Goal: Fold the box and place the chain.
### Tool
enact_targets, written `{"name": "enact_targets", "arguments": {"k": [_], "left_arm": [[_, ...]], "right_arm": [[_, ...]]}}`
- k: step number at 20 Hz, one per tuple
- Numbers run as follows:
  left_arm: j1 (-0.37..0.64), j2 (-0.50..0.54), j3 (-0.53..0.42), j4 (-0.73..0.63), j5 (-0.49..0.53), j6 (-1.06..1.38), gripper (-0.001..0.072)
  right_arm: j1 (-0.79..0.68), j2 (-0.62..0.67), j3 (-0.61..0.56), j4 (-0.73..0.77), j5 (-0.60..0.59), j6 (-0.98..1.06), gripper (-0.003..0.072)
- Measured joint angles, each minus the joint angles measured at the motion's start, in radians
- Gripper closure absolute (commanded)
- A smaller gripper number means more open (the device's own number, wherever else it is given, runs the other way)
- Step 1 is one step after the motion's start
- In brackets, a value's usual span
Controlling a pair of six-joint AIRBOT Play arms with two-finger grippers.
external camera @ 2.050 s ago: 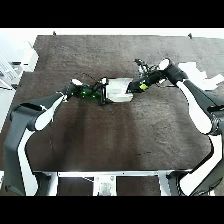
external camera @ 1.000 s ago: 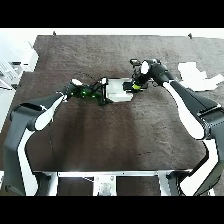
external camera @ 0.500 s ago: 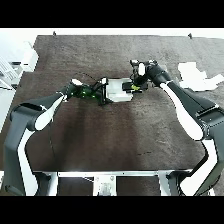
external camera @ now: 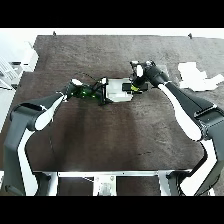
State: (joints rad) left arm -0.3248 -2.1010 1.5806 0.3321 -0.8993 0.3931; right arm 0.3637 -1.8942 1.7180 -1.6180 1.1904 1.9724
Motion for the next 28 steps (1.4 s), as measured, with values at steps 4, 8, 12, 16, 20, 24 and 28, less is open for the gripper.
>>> {"name": "enact_targets", "arguments": {"k": [4,8,12,16,20,24,28], "left_arm": [[0.000,0.000,0.000,0.000,0.000,0.000,0.0382],[0.000,0.000,0.000,0.000,0.000,0.000,0.0382],[0.000,0.000,0.000,0.000,0.000,-0.001,0.0382],[0.000,0.000,0.000,0.000,0.000,0.000,0.0382],[0.000,0.000,0.000,0.000,0.001,0.000,0.0382],[0.000,0.000,0.000,0.000,0.001,0.000,0.0382],[0.000,0.000,0.000,0.000,0.001,0.000,0.0382]], "right_arm": [[0.010,-0.017,0.003,0.000,0.000,0.008,0.0476],[0.014,-0.023,0.007,-0.005,-0.001,0.012,0.0574],[0.017,-0.027,0.008,-0.008,0.000,0.016,0.0673],[0.018,-0.030,0.011,-0.013,-0.002,0.030,0.0353],[0.019,-0.018,0.017,-0.014,-0.003,0.031,0.0308],[0.017,0.032,0.020,-0.016,-0.002,0.027,0.0308],[0.016,0.121,0.021,-0.018,0.007,-0.027,0.0215]]}}
